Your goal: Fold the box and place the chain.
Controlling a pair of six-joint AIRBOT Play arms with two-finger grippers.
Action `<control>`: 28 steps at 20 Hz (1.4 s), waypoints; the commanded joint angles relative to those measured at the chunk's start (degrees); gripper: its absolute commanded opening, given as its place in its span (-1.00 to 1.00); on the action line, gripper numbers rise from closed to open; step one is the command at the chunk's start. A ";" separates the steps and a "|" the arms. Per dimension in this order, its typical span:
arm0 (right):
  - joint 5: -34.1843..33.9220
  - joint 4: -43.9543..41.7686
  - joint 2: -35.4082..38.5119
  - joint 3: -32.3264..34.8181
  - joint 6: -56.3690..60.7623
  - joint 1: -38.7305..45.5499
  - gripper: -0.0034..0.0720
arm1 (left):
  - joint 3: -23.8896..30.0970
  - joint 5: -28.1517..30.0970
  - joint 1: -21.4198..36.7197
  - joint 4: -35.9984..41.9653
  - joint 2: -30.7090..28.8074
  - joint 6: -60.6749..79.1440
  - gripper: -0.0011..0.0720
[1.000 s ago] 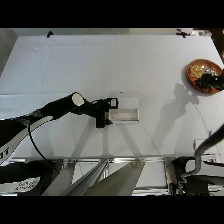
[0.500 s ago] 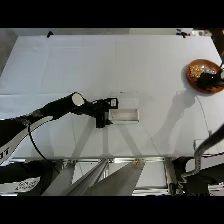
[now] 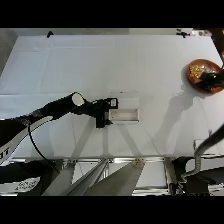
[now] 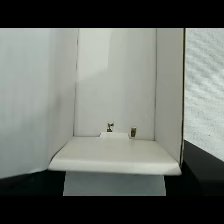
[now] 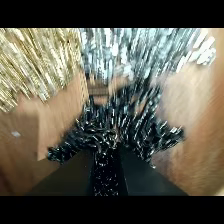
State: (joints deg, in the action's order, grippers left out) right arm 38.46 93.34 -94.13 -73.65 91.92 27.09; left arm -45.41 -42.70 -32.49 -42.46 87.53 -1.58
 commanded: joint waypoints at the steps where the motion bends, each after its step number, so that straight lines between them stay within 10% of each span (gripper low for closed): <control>1: 2.75 -1.11 6.88 -0.04 -2.80 0.00 -0.90 | 0.02 0.00 0.00 0.00 0.02 0.00 -0.39; 20: 48.13 -38.07 48.28 0.15 -22.14 -1.18 -0.90 | 0.02 0.00 0.00 0.00 0.02 0.00 -0.39; 28: 47.98 -37.86 58.77 9.51 -18.69 -17.03 -0.90 | 0.02 0.00 0.00 0.00 0.02 0.00 -0.39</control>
State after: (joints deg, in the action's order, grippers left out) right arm 86.43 55.79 -37.95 -68.55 71.72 15.22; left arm -45.41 -42.70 -32.49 -42.46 87.53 -1.61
